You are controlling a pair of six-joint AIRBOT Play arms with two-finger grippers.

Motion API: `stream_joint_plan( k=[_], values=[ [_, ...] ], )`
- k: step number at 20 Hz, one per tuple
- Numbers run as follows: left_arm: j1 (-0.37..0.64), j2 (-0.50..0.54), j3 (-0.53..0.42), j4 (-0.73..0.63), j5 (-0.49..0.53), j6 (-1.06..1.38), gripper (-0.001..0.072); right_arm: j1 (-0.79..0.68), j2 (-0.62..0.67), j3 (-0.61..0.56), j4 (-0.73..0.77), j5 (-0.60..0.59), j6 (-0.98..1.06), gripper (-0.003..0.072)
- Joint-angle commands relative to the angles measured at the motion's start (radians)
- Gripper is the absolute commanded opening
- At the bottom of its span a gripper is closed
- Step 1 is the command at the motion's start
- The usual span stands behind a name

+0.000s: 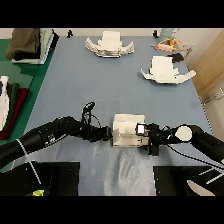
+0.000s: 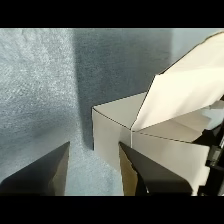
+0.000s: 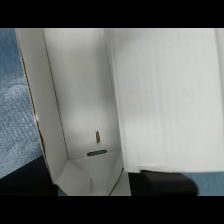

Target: Fold the box.

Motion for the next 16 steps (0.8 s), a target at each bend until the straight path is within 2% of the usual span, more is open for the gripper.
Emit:
stream_joint_plan(
  k=[1, 6, 13, 14, 15, 16],
  values=[
    [0.0, -0.004, 0.016, 0.001, -0.041, 0.031, 0.0477, 0.0, 0.0, 0.001, 0.0, 0.0, 0.0, 0.0445],
    [0.002, -0.003, 0.023, 0.167, -0.16, -0.135, 0.0476, 0.0, 0.0, 0.001, 0.0, 0.0, 0.0, 0.0445],
    [0.0, 0.027, 0.132, 0.195, -0.165, -0.125, 0.0479, 0.0, 0.0, 0.001, 0.0, 0.0, 0.0, 0.0445],
    [0.0, 0.027, 0.132, 0.192, -0.163, -0.126, 0.0503, 0.0, 0.0, 0.001, 0.0, 0.0, 0.0, 0.0445],
    [-0.009, 0.026, 0.132, 0.191, -0.16, -0.126, 0.0558, 0.0, 0.0, 0.001, 0.0, 0.0, 0.0, 0.0445],
    [-0.027, 0.019, 0.132, 0.191, -0.148, -0.126, 0.0557, 0.0, 0.0, 0.001, 0.0, 0.0, 0.0, 0.0446]
  ],
)
